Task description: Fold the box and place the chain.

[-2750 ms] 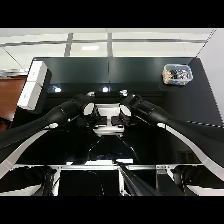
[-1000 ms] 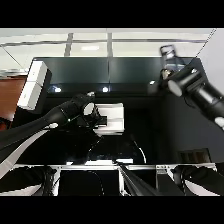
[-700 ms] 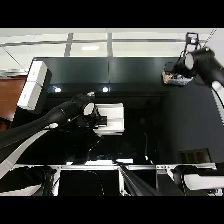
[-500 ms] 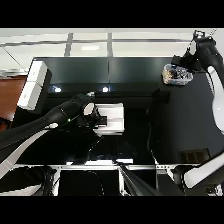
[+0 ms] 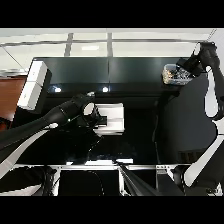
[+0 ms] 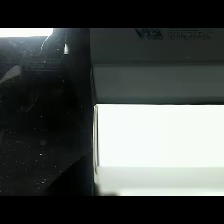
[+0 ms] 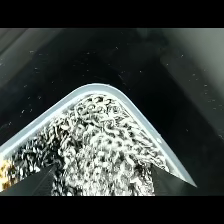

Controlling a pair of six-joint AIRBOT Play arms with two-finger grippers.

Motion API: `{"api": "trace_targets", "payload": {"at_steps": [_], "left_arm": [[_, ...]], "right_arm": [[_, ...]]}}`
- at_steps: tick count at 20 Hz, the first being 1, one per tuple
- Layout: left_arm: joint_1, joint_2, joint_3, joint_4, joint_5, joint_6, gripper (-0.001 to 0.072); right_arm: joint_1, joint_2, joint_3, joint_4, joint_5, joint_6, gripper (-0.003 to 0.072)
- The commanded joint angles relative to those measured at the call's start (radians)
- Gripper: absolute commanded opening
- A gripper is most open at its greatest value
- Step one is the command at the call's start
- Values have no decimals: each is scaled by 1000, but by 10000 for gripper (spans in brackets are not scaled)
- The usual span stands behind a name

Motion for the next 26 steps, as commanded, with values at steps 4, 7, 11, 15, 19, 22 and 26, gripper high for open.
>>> {"api": "trace_targets", "payload": {"at_steps": [4, 7, 11, 15, 19, 22, 26], "left_arm": [[1, 0, 0, 0, 0, 0, 29], [1, 0, 0, 0, 0, 0, 29], [1, 0, 0, 0, 0, 0, 29], [1, 0, 0, 0, 0, 0, 28], [1, 0, 0, 0, -1, 0, 29], [1, 0, 0, 0, -1, 0, 28], [1, 0, 0, 0, 0, 0, 29]], "right_arm": [[-16, -35, 10, 115, -28, -5, 267], [-23, 10, 10, 156, 48, -79, 18], [-22, 182, 10, 113, 98, -235, 17], [-22, 381, 10, 114, 100, -344, 18], [-3, 552, 10, 114, 123, -443, 18], [21, 683, 0, 189, 147, -547, 18], [22, 803, -5, 332, 195, -566, 18]]}}
